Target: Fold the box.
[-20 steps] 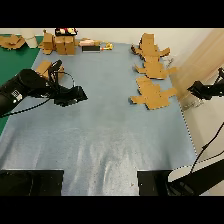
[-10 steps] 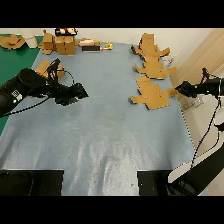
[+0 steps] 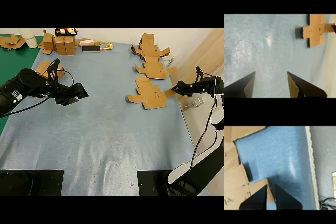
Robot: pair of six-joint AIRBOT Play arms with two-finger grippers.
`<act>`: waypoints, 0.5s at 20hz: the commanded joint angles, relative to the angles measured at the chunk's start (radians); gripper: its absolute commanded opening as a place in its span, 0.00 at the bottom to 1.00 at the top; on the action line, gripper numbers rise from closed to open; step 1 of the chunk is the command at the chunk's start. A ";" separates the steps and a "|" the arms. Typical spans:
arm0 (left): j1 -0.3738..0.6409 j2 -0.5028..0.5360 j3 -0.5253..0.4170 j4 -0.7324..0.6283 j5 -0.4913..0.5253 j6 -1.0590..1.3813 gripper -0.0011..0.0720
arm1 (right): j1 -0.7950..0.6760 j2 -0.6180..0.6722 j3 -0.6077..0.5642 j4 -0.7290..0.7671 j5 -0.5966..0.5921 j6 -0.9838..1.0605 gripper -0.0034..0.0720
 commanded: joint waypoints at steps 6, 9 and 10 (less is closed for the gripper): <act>0.002 0.000 0.000 -0.011 -0.010 0.032 0.84 | 0.040 0.033 -0.063 0.029 -0.328 0.089 0.05; 0.002 0.000 0.000 -0.011 -0.016 0.069 0.84 | 0.101 0.188 -0.267 0.030 -0.238 0.097 0.05; 0.002 0.000 0.000 -0.011 -0.019 0.089 0.84 | 0.124 0.258 -0.352 0.030 -0.188 0.090 0.05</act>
